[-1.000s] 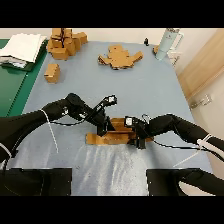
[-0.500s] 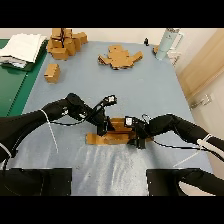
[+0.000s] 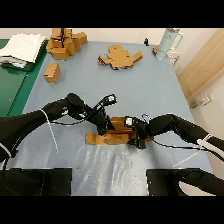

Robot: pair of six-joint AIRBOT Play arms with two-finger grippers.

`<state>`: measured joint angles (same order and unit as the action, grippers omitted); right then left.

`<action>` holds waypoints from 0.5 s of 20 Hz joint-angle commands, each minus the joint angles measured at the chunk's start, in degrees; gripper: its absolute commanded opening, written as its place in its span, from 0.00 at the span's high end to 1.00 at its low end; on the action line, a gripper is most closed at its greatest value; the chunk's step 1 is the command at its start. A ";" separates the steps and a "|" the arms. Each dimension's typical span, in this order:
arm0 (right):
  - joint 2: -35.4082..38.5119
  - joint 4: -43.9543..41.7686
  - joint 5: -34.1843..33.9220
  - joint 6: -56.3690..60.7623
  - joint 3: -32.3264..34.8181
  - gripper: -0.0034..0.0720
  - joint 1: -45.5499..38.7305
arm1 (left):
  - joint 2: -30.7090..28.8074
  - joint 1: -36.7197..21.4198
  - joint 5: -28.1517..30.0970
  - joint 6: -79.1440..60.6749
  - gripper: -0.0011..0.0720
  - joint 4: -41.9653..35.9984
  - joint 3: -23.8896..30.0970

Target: Fold the box.

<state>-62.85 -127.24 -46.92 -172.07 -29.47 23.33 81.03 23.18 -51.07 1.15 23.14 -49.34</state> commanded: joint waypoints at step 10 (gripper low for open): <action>0.07 0.04 -0.13 0.00 0.02 0.34 0.02 | -1.84 -0.44 0.15 7.89 0.50 3.37 -0.13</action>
<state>-62.83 -127.20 -47.07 -172.07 -29.47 23.33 80.42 22.65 -50.76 5.45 23.94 -49.34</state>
